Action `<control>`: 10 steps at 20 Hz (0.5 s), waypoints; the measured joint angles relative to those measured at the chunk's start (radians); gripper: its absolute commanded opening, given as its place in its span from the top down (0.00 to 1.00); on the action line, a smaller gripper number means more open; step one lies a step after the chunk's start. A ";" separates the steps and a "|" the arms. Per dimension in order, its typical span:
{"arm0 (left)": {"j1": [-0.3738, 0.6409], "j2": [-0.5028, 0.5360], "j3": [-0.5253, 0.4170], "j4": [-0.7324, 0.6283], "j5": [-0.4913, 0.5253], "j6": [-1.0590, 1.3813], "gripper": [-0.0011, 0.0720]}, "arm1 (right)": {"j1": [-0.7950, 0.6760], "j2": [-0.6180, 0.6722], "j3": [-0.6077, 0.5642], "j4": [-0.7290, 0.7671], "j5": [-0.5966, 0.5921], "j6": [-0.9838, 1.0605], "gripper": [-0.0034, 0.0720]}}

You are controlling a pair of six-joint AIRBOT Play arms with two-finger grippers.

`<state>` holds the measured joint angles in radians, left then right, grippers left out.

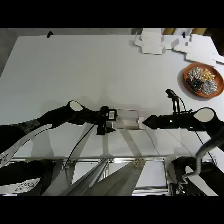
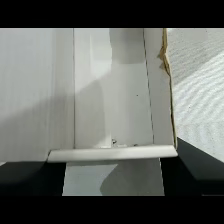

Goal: Fold the box and place the chain.

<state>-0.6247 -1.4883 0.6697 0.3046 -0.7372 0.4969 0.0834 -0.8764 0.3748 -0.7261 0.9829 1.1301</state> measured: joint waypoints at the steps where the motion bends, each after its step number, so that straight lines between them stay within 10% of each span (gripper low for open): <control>1: 0.000 0.000 0.000 0.000 0.000 0.000 0.61 | 0.018 0.000 0.000 0.000 -0.011 0.013 0.44; 10: 0.000 0.000 0.000 0.000 0.000 0.000 0.61 | 0.205 -0.029 0.049 -0.151 -0.136 0.299 0.51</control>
<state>-0.6247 -1.4883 0.6697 0.3046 -0.7372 0.4965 0.2882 -0.9054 0.4236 -0.8776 0.8467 1.4292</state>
